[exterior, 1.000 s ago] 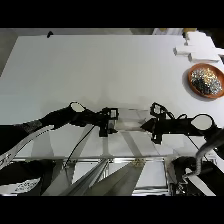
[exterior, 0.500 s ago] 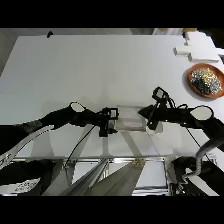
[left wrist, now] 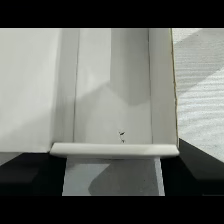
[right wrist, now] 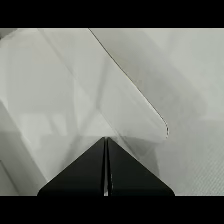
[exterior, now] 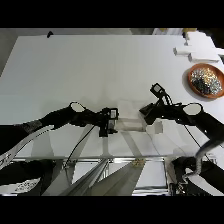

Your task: Fold the box and place the chain.

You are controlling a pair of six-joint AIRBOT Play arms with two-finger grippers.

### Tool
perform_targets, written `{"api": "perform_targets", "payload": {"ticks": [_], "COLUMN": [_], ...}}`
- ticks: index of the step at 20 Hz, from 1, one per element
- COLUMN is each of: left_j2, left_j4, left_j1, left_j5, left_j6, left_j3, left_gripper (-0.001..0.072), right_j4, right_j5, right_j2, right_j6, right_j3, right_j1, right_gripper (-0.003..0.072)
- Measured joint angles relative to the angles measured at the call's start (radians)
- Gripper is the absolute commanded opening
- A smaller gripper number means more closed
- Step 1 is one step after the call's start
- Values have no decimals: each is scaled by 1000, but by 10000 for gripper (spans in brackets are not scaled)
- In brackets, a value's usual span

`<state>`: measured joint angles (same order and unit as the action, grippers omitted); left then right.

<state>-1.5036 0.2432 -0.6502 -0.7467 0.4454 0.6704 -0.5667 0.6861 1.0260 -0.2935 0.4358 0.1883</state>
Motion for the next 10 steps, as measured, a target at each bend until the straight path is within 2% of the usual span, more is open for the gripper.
{"api": "perform_targets", "payload": {"ticks": [3, 7, 8, 9, 10], "left_j2": [0, 0, 0, 0, 0], "left_j4": [0, 0, 0, 0, 0], "left_j1": [0, 0, 0, 0, 0], "left_j5": [1, 1, 1, 1, 1], "left_j6": [0, 0, 0, 0, 0], "left_j3": [0, 0, 0, 0, 0], "left_gripper": [67, 67, 67, 67, 67], "right_j4": [-97, -315, -379, -431, -474], "right_j5": [64, 197, 245, 282, 314], "right_j2": [-82, -175, -186, -193, -199], "right_j6": [-45, -4, 37, 80, 126], "right_j3": [26, 39, 39, 38, 34], "right_j1": [0, 0, 0, 0, 0], "right_gripper": [15, 20, 83, 181, 197]}}
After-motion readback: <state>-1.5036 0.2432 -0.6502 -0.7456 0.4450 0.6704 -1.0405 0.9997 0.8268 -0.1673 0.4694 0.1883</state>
